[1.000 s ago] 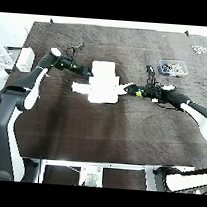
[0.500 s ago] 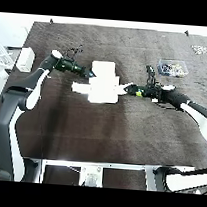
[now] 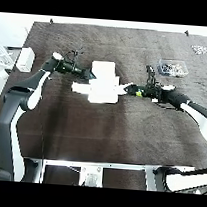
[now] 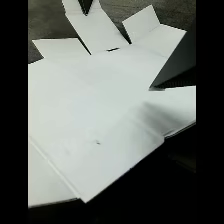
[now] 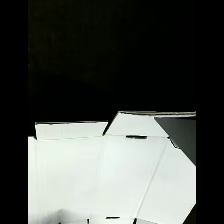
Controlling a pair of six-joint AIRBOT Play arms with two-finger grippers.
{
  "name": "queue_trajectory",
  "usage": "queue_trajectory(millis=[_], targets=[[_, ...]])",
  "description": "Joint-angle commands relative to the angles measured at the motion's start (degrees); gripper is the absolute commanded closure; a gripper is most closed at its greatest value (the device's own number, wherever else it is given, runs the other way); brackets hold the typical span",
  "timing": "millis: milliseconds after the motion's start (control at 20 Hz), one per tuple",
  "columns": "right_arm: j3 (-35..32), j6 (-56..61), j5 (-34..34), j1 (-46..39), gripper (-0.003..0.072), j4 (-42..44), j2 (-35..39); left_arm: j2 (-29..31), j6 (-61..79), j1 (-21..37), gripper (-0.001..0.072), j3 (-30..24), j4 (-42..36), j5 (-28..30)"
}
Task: Fold the box and place the chain.
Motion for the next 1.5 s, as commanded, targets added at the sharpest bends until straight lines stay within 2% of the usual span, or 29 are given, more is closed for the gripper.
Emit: queue_trajectory(millis=[0,100,150,550,600,850,950,1400,1450], targets=[[0.04,0.00,0.02,0.02,0.0672,-0.02,0.00,-0.07,-0.02,0.04,0.0375,-0.02,-0.24,-0.81],[0.04,0.00,0.02,0.02,0.0672,-0.02,0.00,-0.07,-0.04,0.04,0.0391,-0.02,-0.22,-1.18],[0.04,0.00,0.02,0.02,0.0672,-0.02,0.00,-0.07,-0.04,0.04,0.0432,-0.02,-0.24,-1.18],[0.04,0.00,0.02,0.02,0.0672,-0.02,0.00,-0.09,0.35,0.04,0.0437,-0.02,-1.22,-0.96],[0.04,0.00,0.04,0.02,0.0672,-0.02,0.00,-0.09,0.46,0.04,0.0541,-0.02,-1.44,-0.92],[0.04,0.00,0.04,0.02,0.0672,-0.02,0.00,-0.79,1.95,0.04,0.0541,-0.02,-4.61,-2.25],[0.04,0.00,0.04,0.02,0.0672,-0.02,0.00,-1.46,3.10,0.04,0.0650,-0.04,-6.71,-3.32],[0.04,0.00,0.15,-0.72,0.0670,-0.02,0.02,-1.62,10.51,0.04,0.0686,-0.02,-7.50,-5.29],[0.04,0.02,0.22,-1.62,0.0647,-0.02,0.02,-1.62,13.14,0.07,0.0687,-0.02,-7.50,-5.88]])
